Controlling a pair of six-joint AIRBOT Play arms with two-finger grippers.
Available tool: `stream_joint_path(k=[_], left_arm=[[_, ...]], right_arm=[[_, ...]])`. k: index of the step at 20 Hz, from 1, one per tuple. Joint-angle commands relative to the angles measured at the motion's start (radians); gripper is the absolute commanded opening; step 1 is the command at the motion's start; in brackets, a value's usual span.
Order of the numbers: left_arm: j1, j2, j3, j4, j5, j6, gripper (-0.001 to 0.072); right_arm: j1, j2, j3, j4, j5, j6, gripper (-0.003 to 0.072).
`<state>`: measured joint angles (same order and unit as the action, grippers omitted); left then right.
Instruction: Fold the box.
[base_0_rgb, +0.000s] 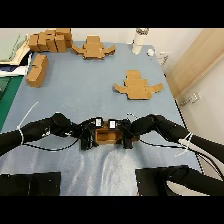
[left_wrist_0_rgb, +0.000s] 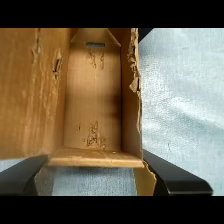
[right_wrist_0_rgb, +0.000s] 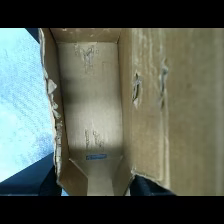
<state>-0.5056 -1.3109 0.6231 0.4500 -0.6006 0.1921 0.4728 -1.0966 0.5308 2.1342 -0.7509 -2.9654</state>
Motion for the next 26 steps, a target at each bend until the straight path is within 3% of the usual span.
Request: stream_joint_path(k=[1, 7, 8, 9, 10, 26], left_arm=[[-0.002, -0.005, 0.007, 0.007, -0.008, -0.006, 0.0698], [-0.006, -0.011, 0.013, 0.007, -0.013, -0.008, 0.0697], [-0.006, -0.011, 0.013, 0.007, -0.012, -0.007, 0.0578], [-0.009, -0.011, 0.013, 0.007, -0.012, -0.007, 0.0393], [-0.012, -0.011, 0.013, 0.010, -0.008, -0.007, 0.0372], [-0.012, -0.011, 0.013, 0.014, -0.010, -0.006, 0.0372]], right_arm=[[0.000, 0.001, 0.001, 0.000, 0.000, 0.000, 0.0474], [0.000, 0.001, 0.001, 0.000, 0.000, 0.001, 0.0474], [0.000, 0.001, 0.001, 0.000, 0.000, 0.001, 0.0474], [0.000, 0.001, 0.001, 0.000, 0.000, 0.000, 0.0474], [0.000, 0.001, 0.001, 0.000, 0.000, 0.000, 0.0474], [0.000, 0.001, 0.001, 0.000, 0.000, 0.000, 0.0474]])
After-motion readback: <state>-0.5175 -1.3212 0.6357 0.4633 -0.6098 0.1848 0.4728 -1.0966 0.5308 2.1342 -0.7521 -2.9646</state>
